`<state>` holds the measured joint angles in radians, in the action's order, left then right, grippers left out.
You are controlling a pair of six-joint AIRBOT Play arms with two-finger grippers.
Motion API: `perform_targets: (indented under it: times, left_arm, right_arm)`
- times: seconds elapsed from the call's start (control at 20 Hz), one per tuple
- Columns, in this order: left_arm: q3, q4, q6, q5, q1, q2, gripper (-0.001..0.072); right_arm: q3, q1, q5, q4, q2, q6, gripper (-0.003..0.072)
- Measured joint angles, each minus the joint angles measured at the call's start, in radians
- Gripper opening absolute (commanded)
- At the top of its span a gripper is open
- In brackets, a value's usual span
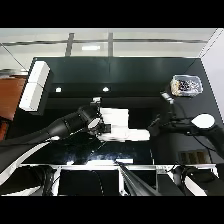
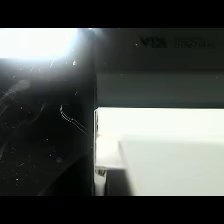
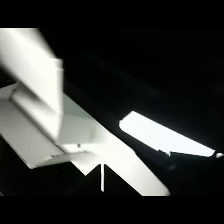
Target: Fold the box and place the chain.
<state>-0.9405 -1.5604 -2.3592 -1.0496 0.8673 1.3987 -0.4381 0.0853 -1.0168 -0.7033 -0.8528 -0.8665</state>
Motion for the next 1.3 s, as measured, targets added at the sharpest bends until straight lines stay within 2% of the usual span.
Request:
perform_targets:
  times: [0.2,0.5,0.7,0.95,1.0,1.05,1.1,1.3]
  left_arm:
    - [0.0,-0.002,0.009,-0.002,0.0,0.0,0.0027]
    - [0.0,-0.002,0.019,-0.005,0.0,0.0,0.0026]
    - [0.0,-0.005,0.02,0.0,0.0,0.001,0.0026]
    - [0.0,-0.01,0.022,0.002,-0.001,0.002,0.0027]
    - [0.0,-0.011,0.022,0.002,-0.001,0.002,0.0027]
    - [0.0,-0.013,0.022,0.002,-0.001,0.002,0.0026]
    - [0.0,-0.013,0.021,0.002,-0.001,0.002,0.0027]
    - [0.0,-0.017,0.02,0.001,-0.001,0.002,0.0027]
  right_arm:
    - [0.064,-0.155,-0.079,-0.126,0.021,-0.274,0.0019]
    - [0.192,-0.216,-0.018,-0.15,0.021,-0.432,0.0019]
    - [0.214,-0.185,0.031,-0.054,-0.022,-0.413,0.0019]
    - [0.219,-0.045,0.136,0.128,-0.1,-0.352,0.003]
    - [0.219,-0.02,0.152,0.158,-0.108,-0.337,0.0193]
    - [0.219,0.003,0.163,0.191,-0.113,-0.321,0.0445]
    - [0.217,0.023,0.164,0.225,-0.116,-0.308,0.0522]
    - [0.201,0.077,0.164,0.269,-0.124,-0.257,0.0522]
